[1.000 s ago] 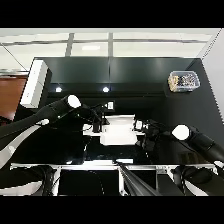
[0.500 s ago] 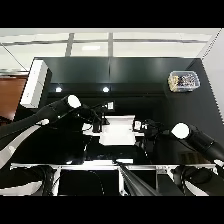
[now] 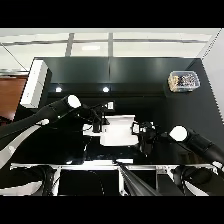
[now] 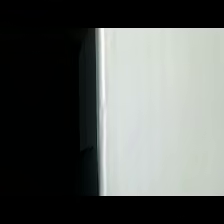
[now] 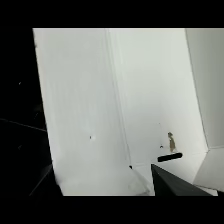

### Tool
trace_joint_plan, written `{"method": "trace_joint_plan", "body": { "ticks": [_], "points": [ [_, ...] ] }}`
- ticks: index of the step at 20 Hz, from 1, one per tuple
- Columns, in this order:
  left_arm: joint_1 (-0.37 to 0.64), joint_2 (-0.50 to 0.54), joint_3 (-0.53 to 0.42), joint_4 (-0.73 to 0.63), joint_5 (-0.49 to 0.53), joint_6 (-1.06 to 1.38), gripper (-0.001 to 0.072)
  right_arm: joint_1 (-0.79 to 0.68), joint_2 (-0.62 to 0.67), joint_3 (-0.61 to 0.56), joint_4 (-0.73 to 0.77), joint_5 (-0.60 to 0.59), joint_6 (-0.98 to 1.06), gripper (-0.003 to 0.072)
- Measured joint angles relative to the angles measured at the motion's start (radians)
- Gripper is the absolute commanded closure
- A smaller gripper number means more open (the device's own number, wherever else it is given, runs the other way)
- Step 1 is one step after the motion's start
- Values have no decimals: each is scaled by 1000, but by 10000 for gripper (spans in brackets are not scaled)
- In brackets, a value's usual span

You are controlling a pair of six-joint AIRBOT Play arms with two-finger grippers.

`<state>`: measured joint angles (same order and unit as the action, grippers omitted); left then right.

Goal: Fold the box and place the chain.

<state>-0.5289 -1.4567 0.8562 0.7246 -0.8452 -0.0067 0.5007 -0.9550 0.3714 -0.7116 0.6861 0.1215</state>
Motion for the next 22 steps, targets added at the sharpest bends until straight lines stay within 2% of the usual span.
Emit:
{"method": "trace_joint_plan", "body": {
  "ticks": [7,13,22],
  "points": [
    [0,0,0,0,0,0,684,13,11,29,19,-124,-3,-18],
    [0,0,-2,0,0,0,684,-29,16,113,-46,-47,-13,-18],
    [0,0,-2,0,-3,-1,684,-83,-4,135,-40,-39,-52,-18]
  ]
}}
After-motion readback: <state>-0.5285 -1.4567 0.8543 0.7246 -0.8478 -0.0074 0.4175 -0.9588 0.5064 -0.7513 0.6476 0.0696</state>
